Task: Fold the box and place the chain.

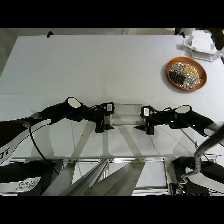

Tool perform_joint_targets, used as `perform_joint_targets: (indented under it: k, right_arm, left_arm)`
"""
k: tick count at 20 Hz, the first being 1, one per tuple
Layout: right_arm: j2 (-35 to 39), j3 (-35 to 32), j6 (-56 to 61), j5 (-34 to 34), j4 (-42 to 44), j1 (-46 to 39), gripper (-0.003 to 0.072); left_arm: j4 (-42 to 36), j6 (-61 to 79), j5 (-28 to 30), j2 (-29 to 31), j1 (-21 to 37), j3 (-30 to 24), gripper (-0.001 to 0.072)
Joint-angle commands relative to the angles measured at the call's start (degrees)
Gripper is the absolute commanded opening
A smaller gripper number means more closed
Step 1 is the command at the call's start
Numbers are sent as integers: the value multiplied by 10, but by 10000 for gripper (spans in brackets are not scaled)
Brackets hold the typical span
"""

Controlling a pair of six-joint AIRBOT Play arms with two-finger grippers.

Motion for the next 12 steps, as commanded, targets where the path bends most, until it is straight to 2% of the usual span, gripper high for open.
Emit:
perform_joint_targets:
  k: [1, 3, 5, 6, 10, 12]
  right_arm:
    - [0, 0, 1, 7, 0, 0, 343]
    - [0, 0, 3, 8, 0, 0, 378]
    - [0, 0, 3, 6, 0, 0, 673]
    - [1, 0, 3, 4, 0, 0, 704]
    - [27, 0, 19, 2, -7, 0, 704]
    - [49, 0, 61, -1, -46, 0, 705]
  left_arm:
    - [0, 0, 0, 0, 0, 0, 321]
    - [0, 0, 0, 0, 0, 0, 321]
    - [0, 0, 0, 0, 0, 0, 321]
    - [0, 0, 0, 0, 0, 0, 321]
    - [0, 0, 0, 0, 0, 0, 321]
    - [0, 0, 0, 0, 0, 0, 321]
